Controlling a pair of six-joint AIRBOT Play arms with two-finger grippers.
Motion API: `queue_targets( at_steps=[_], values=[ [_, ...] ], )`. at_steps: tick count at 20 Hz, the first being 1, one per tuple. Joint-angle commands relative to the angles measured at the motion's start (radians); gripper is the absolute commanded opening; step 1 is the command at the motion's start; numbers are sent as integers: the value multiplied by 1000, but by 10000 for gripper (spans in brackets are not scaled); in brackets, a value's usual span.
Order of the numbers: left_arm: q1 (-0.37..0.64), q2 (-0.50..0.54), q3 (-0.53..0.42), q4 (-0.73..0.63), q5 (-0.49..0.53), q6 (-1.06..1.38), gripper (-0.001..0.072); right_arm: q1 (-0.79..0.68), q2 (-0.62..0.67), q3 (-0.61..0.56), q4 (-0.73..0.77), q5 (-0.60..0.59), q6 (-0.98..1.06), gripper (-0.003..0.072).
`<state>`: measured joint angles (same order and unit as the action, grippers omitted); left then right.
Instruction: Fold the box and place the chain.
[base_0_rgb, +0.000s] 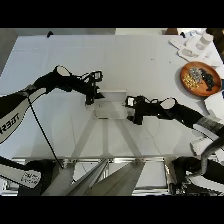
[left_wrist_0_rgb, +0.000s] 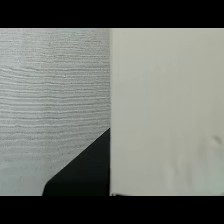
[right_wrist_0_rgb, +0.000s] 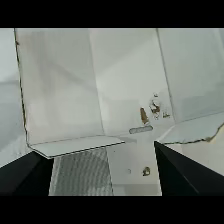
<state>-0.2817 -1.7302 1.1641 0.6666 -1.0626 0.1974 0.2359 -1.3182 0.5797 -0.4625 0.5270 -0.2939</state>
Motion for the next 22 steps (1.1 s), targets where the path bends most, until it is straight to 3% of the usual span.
queue_targets(
  at_steps=[1,7,22],
  values=[
    [0,0,0,0,0,0,12,2,-2,0,9,-26,137,695],
    [0,0,0,0,0,0,12,2,-1,0,87,-15,174,696],
    [0,0,0,0,0,0,12,0,-3,45,47,-65,233,695]
  ],
)
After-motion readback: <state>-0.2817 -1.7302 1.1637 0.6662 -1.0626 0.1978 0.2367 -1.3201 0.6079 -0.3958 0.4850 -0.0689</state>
